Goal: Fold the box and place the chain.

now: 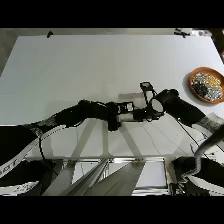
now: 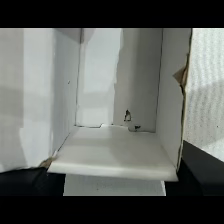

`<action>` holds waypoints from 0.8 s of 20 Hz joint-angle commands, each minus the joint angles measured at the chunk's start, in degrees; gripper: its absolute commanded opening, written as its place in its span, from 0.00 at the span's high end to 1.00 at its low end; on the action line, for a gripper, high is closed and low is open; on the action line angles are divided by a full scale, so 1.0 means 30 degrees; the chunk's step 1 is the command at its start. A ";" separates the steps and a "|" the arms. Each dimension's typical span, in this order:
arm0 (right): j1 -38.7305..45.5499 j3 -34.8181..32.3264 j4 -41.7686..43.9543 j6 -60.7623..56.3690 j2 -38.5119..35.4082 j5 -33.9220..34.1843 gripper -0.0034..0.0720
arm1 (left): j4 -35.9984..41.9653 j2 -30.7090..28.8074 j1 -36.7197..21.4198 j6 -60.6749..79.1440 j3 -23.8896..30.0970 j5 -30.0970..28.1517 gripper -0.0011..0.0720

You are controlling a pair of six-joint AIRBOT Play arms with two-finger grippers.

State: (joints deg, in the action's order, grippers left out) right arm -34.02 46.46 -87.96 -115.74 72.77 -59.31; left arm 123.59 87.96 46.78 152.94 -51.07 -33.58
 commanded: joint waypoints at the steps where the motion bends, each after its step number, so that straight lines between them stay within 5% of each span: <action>1: -0.0102 0.0015 -0.0517 -0.0350 0.0466 0.0146 0.42 | -0.0007 -0.0015 0.0007 0.0000 0.0000 0.0000 0.51; 3: -0.0080 0.0015 -0.0772 -0.0342 0.0466 0.0153 0.49 | 0.0000 -0.0015 0.0007 0.0000 -0.0007 -0.0007 0.51; 5: -0.0080 0.0015 -0.0991 -0.0350 0.0474 0.0160 0.71 | 0.0000 -0.0015 0.0007 0.0000 0.0000 -0.0007 0.51; 7: -0.0080 0.0015 -0.1100 -0.0350 0.0474 0.0153 0.77 | 0.0000 -0.0015 0.0007 0.0000 -0.0007 0.0000 0.51; 8: -0.0087 0.0015 -0.1115 -0.0342 0.0474 0.0146 0.92 | 0.0000 -0.0015 0.0007 0.0000 0.0000 0.0000 0.51; 9: -0.0087 0.0015 -0.1115 -0.0342 0.0488 0.0153 0.93 | -0.0007 -0.0015 0.0007 0.0000 -0.0007 0.0000 0.51; 11: -0.0087 0.0015 -0.1107 -0.0342 0.0488 0.0175 0.93 | -0.0007 -0.0015 0.0007 0.0000 -0.0007 0.0000 0.51; 12: -0.0087 0.0015 -0.1100 -0.0342 0.0488 0.0233 0.87 | -0.0007 -0.0015 0.0007 0.0000 0.0000 0.0000 0.51; 14: -0.0087 0.0015 -0.0940 -0.0357 0.0488 0.0415 0.55 | -0.0007 -0.0015 0.0007 0.0000 -0.0007 -0.0007 0.51; 16: -0.0087 0.0015 -0.0889 -0.0503 0.0488 0.0437 0.53 | 0.0000 -0.0015 0.0007 0.0000 -0.0007 0.0000 0.51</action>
State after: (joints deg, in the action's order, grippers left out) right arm -34.28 46.46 -90.48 -116.68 74.24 -57.80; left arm 123.57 87.96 46.76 153.01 -51.07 -33.65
